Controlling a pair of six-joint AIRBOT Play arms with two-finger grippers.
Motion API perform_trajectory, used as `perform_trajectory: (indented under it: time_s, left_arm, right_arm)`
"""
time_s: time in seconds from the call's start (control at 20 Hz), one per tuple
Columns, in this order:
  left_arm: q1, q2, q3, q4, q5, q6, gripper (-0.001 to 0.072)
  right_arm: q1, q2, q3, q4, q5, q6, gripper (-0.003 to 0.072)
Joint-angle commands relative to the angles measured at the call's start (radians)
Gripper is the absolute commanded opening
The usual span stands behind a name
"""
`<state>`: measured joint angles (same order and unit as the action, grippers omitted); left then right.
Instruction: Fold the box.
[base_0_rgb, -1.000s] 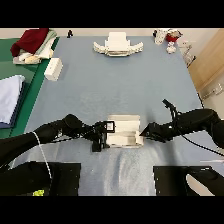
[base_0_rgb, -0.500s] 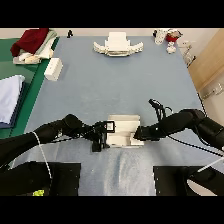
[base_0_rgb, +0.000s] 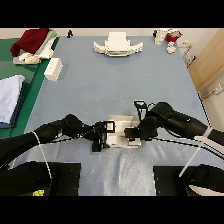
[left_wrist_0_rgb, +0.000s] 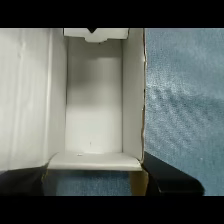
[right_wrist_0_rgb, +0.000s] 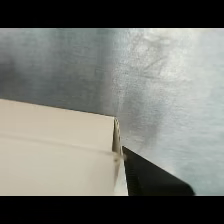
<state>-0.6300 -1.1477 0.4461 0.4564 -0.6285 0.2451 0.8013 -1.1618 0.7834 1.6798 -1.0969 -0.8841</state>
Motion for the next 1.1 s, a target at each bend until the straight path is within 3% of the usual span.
perform_trajectory:
  time_s: [0.0,0.05,0.15,0.3,0.4,0.45,0.5,0.75,0.85,1.05]
  left_arm:
    - [0.0,0.0,0.001,0.0,0.0,0.0,0.0462]
    - [0.0,0.0,0.001,0.0,0.0,0.0,0.0461]
    - [0.0,0.0,0.001,0.0,0.0,0.0,0.0461]
    - [0.0,0.0,0.001,0.0,0.0,0.0,0.0462]
    - [0.0,0.0,0.001,0.0,0.0,0.0,0.0461]
    - [0.0,0.0,0.001,0.0,0.0,0.0,0.0461]
    - [0.0,0.0,0.001,0.0,0.0,0.0,0.0461]
    - [0.0,0.0,0.001,0.0,0.0,0.0,0.0461]
    - [0.0,0.0,0.001,0.0,0.0,0.0,0.0461]
    - [0.0,0.0,0.001,0.0,0.0,0.0,0.0461]
  right_arm:
    - [0.043,-0.088,0.056,-0.076,-0.031,0.132,0.0508]
    - [0.043,-0.101,0.057,-0.077,-0.021,0.146,0.0506]
    - [0.043,-0.118,0.058,-0.075,-0.02,0.162,0.0423]
    - [0.043,-0.122,0.059,-0.088,-0.021,0.203,0.0402]
    - [0.043,-0.122,0.059,-0.093,-0.021,0.216,0.0111]
    - [0.043,-0.123,0.059,-0.093,-0.022,0.216,0.0015]
    - [0.043,-0.123,0.059,-0.093,-0.023,0.216,0.0003]
    - [0.043,-0.122,0.059,-0.093,-0.031,0.222,0.002]
    - [0.043,-0.114,0.059,-0.093,-0.04,0.222,0.035]
    - [0.042,-0.061,0.072,-0.111,-0.115,0.22,0.0372]
